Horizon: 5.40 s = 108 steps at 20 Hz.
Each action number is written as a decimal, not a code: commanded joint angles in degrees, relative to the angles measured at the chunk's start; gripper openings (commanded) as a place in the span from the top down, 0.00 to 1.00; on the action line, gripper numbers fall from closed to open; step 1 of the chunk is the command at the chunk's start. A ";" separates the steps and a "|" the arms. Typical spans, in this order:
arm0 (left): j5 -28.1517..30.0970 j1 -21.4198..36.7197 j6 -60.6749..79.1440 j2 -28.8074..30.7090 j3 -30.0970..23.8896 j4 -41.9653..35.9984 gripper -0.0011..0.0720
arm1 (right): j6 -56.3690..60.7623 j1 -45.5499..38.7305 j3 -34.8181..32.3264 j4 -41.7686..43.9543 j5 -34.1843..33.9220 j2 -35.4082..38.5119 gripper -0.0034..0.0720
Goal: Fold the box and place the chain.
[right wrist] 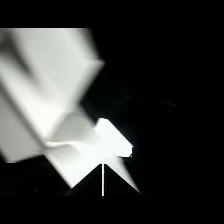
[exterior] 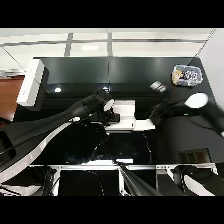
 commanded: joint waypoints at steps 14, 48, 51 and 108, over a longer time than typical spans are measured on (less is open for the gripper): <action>-0.44 0.20 0.02 0.00 0.02 -1.25 0.95 | 13.11 -13.64 -15.15 24.46 3.04 -13.99 0.94; -0.42 0.20 0.02 0.00 0.02 -1.22 0.95 | 69.00 29.75 13.70 -28.13 0.83 -17.68 0.51; -0.42 0.20 0.02 0.00 0.02 -1.22 0.95 | 75.97 32.57 16.76 -33.44 5.51 -20.83 0.51; -0.48 0.20 0.02 0.00 0.02 -1.25 0.95 | 77.59 -17.73 77.33 -44.85 16.87 -57.77 0.01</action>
